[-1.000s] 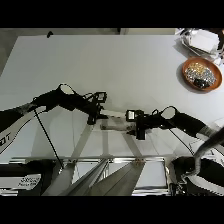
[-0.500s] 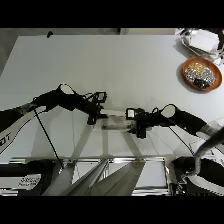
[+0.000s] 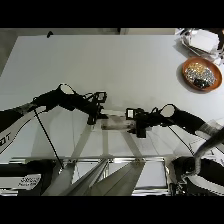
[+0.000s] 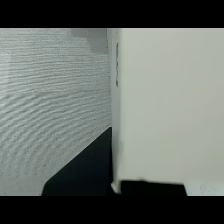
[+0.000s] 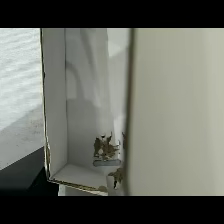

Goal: Fold the box and place the chain.

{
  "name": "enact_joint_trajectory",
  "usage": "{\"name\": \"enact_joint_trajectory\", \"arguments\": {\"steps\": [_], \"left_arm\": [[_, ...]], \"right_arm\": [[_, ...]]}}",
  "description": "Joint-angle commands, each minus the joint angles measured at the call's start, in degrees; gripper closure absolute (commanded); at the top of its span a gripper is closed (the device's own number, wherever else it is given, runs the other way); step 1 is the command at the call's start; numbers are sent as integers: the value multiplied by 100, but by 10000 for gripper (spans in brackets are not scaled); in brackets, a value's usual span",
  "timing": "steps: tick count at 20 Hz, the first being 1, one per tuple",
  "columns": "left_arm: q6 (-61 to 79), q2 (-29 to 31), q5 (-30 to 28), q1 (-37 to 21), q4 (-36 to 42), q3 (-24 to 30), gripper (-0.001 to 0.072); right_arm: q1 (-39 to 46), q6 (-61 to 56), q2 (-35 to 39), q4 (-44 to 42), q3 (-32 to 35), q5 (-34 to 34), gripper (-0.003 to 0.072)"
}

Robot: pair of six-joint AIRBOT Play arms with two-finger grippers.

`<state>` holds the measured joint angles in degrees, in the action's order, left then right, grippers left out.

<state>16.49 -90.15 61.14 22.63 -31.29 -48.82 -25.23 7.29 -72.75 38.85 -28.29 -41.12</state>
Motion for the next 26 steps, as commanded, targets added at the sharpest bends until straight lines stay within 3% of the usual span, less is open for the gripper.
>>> {"name": "enact_joint_trajectory", "arguments": {"steps": [1,24,25,26], "left_arm": [[2,4,-7,-2,-4,-2,697],[7,11,11,-2,146,-2,696],[24,11,-20,-4,146,-2,658],[22,11,-81,-11,146,-2,471]], "right_arm": [[-4,2,-35,151,4,17,374],[-4,-254,-33,127,4,-111,366],[-4,-254,-33,127,4,-111,366],[-4,-256,-33,127,4,-111,366]]}}
